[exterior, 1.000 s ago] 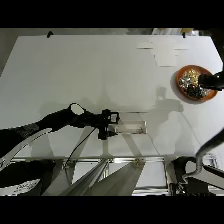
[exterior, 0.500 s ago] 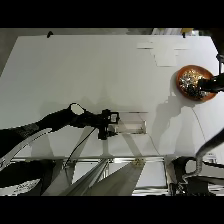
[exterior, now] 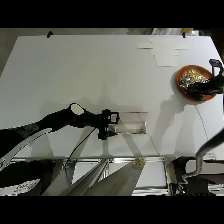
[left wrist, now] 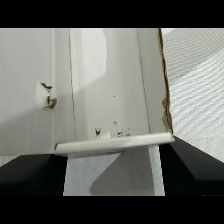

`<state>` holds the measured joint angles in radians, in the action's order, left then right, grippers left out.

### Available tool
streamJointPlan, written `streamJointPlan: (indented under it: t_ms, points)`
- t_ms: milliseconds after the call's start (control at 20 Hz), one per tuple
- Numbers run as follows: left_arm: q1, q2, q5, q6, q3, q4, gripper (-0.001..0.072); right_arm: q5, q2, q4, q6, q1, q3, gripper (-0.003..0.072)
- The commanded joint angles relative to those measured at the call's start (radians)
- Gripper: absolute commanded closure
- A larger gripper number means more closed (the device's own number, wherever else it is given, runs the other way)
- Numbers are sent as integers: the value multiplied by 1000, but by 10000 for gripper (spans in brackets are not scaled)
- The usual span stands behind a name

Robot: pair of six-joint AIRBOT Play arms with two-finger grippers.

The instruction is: Fold the box and place the chain.

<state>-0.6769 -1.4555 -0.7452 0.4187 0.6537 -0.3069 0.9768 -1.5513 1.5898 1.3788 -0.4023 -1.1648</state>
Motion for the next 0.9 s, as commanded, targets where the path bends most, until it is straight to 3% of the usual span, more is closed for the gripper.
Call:
streamJointPlan:
  t_ms: [0,150,250,450,700,850]
  points:
    - [0,0,0,0,1,0,502,-20,-19,-1,-4,-1,-1,524]
    - [0,0,0,0,1,0,502,-19,-24,-1,-4,-1,-1,531]
    - [0,0,0,0,1,0,502,6,-18,0,-5,0,-1,667]
    - [0,0,0,0,1,0,502,88,59,0,-43,0,-1,667]
    - [0,0,0,0,1,0,502,191,291,-18,-48,0,-1,667]
    - [0,0,0,0,1,0,502,253,460,-144,-50,0,-1,667]
